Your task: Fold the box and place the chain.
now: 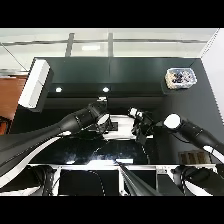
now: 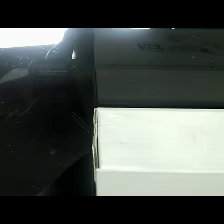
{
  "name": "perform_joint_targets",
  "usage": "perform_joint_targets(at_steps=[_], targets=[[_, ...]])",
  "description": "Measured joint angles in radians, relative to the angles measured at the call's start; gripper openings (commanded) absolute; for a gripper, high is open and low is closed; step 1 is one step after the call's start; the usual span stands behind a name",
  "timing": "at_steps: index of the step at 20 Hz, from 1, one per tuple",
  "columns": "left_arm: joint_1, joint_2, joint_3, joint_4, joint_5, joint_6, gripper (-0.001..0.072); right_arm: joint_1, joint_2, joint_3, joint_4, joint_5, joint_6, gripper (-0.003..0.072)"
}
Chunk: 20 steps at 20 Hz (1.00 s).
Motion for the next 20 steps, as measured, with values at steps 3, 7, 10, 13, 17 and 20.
perform_joint_targets(at_steps=[3, 7, 10, 13, 17, 20], targets=[[0.0, 0.0, 0.0, 0.0, 0.0, 0.0, 0.003, -0.134, 0.087, 0.041, -0.165, 0.119, 0.338, 0.0015], [0.001, 0.0, 0.0, 0.001, 0.0, 0.002, 0.003, -0.404, 0.2, 0.015, -0.289, 0.208, 0.748, 0.0015], [0.002, 0.0, 0.0, 0.003, 0.001, 0.002, 0.0031, -0.544, 0.221, -0.056, -0.264, 0.213, 0.904, 0.0014], [0.002, 0.0, 0.0, 0.003, 0.0, 0.002, 0.003, -0.566, 0.171, -0.122, -0.152, 0.206, 0.927, 0.0014], [0.002, 0.0, 0.0, 0.003, 0.0, 0.002, 0.0031, -0.516, 0.032, -0.155, 0.087, 0.239, 0.741, 0.0015], [0.002, 0.0, 0.0, 0.003, -0.001, 0.002, 0.003, -0.491, -0.064, -0.159, 0.234, 0.267, 0.604, 0.0015]])
